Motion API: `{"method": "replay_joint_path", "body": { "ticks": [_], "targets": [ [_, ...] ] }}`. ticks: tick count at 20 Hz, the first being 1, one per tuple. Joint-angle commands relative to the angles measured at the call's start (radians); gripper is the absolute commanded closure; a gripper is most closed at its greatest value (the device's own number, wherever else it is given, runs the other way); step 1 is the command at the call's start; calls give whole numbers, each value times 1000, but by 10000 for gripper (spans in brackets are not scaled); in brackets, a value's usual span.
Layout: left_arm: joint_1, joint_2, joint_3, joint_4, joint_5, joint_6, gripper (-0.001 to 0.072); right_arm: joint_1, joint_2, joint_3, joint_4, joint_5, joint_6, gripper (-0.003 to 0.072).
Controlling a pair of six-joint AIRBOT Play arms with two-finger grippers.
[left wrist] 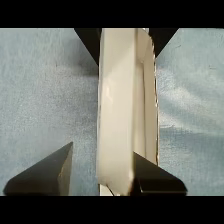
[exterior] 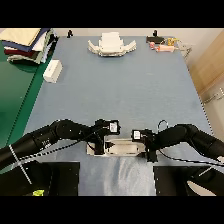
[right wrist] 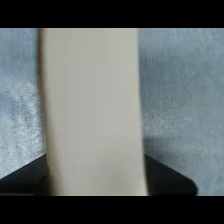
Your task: Fold the box.
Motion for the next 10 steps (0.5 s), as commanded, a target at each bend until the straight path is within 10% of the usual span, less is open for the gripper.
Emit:
{"method": "replay_joint_path", "body": {
  "ticks": [1,8,9,10],
  "targets": [
    [2,14,2,2,-11,-64,296,0,0,1,3,-3,0,205],
    [33,309,2,433,-297,-808,298,0,0,1,2,-4,0,205],
    [43,356,2,451,-357,-941,423,0,0,1,2,-4,0,205],
    [47,397,2,435,-404,-1065,699,0,0,1,2,-4,0,205]
  ]
}}
